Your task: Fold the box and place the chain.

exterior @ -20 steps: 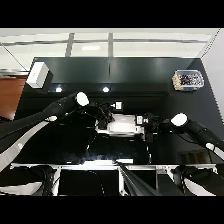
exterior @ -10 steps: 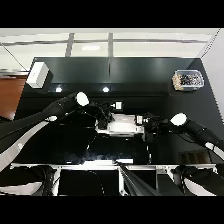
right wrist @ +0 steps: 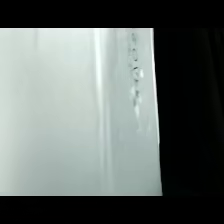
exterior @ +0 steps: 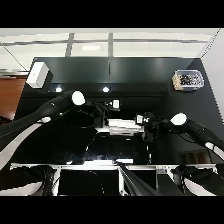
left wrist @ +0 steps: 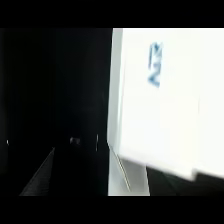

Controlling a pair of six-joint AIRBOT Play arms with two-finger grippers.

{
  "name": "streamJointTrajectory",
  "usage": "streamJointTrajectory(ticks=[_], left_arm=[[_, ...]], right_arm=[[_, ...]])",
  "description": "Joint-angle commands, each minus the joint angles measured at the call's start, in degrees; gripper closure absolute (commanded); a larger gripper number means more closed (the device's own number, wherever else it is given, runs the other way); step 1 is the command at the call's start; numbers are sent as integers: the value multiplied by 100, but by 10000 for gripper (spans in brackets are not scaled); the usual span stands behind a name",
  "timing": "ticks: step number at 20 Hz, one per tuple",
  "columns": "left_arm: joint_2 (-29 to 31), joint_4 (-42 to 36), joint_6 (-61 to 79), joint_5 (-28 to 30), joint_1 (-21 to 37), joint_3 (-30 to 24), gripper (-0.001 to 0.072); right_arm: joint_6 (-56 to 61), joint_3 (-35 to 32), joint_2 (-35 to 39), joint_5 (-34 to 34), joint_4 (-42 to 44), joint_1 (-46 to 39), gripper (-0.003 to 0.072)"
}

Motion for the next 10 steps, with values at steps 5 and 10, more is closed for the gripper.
streamJointTrajectory(ticks=[5,10], left_arm=[[1287,1322,-2730,-1513,302,2,312],[1445,649,-3976,-2623,-66,-348,686]], right_arm=[[0,-2,0,74,-28,7,452],[0,-2,0,83,-44,7,452]])
